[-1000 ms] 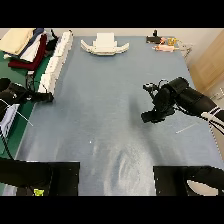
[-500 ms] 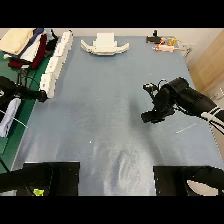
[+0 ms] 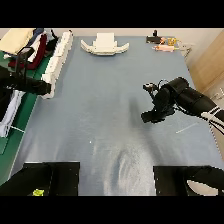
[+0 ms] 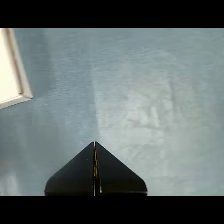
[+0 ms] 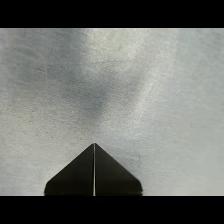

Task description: Fold the box.

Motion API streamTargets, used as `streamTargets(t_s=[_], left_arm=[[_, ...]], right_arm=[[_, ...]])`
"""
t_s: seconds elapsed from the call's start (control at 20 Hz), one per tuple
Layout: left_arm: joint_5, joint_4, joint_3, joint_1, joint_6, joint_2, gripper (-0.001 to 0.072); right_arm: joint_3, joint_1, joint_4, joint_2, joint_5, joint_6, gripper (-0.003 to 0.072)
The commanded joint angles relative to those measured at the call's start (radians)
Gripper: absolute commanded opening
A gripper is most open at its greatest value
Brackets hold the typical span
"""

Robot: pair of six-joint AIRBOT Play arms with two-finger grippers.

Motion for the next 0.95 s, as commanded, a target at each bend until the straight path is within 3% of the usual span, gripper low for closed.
streamTargets(t_s=[0.0,0.15,0.35,0.9], left_arm=[[-0.057,-0.019,0.084,-0.202,-0.131,-0.014,0.0014],[-0.061,-0.019,0.142,-0.337,-0.211,-0.093,0.0015],[-0.066,-0.019,0.145,-0.431,-0.242,-0.191,0.0015],[-0.097,-0.019,0.145,-0.471,-0.296,-0.206,0.0015]], right_arm=[[0.001,0.000,0.000,0.000,0.000,0.000,0.0006],[0.001,0.000,0.000,0.000,0.000,0.000,0.0006],[0.001,0.000,0.001,0.000,0.000,0.000,0.0006],[0.001,0.000,0.000,0.000,0.000,0.000,0.0006]])
